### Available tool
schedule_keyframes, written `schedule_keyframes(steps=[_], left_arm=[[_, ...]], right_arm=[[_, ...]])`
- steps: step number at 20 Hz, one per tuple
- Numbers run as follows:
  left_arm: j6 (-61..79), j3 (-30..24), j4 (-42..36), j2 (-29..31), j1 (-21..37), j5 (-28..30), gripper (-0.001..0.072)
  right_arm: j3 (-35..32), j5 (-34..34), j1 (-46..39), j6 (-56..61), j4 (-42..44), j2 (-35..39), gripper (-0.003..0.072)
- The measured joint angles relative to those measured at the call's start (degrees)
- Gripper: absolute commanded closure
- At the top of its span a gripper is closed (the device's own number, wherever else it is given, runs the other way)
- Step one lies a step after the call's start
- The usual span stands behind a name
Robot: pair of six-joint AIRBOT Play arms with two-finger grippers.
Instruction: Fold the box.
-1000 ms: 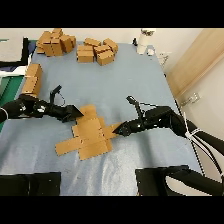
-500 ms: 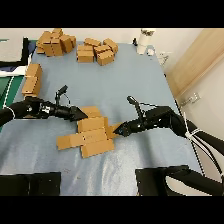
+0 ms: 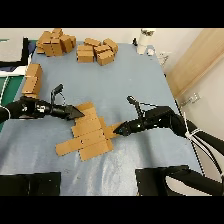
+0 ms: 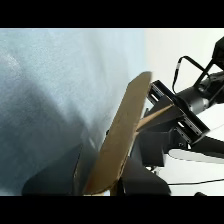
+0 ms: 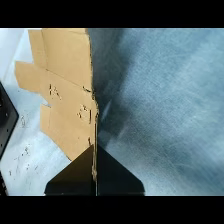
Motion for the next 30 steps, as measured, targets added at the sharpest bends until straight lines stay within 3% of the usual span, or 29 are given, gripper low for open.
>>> schedule_keyframes(steps=[12,13,14,23,24,25,26,30], left_arm=[[0.83,0.02,2.6,-2.14,0.04,-4.13,0.049],[1.03,0.02,2.45,-2.16,0.04,-4.28,0.056],[1.33,0.02,2.08,-2.25,0.02,-4.26,0.0699],[3.58,0.02,-0.07,-2.29,-1.75,-1.99,0.07],[3.98,0.0,-0.17,-2.29,-1.84,-1.73,0.0701],[4.48,0.02,-0.37,-2.29,-1.97,-1.57,0.0701],[5.11,0.04,-0.5,-2.29,-2.14,-1.44,0.0702],[9.11,1.38,-0.22,-2.1,-4.37,-2.34,0.0702]], right_arm=[[0.0,1.31,0.0,0.81,-0.24,0.0,0.0684],[0.0,1.33,0.0,0.81,-0.26,0.0,0.0684],[0.0,1.36,0.0,0.83,-0.24,0.0,0.0684],[0.0,1.4,0.0,1.11,-0.55,-0.02,0.0671],[0.0,1.4,0.0,1.29,-0.63,-0.02,0.0499],[0.0,1.4,-0.02,1.57,-0.83,-0.02,0.0265],[0.0,1.44,-0.07,2.19,-1.25,-0.02,0.0196],[1.01,3.61,-3.17,9.94,-6.19,-0.02,0.0197]])
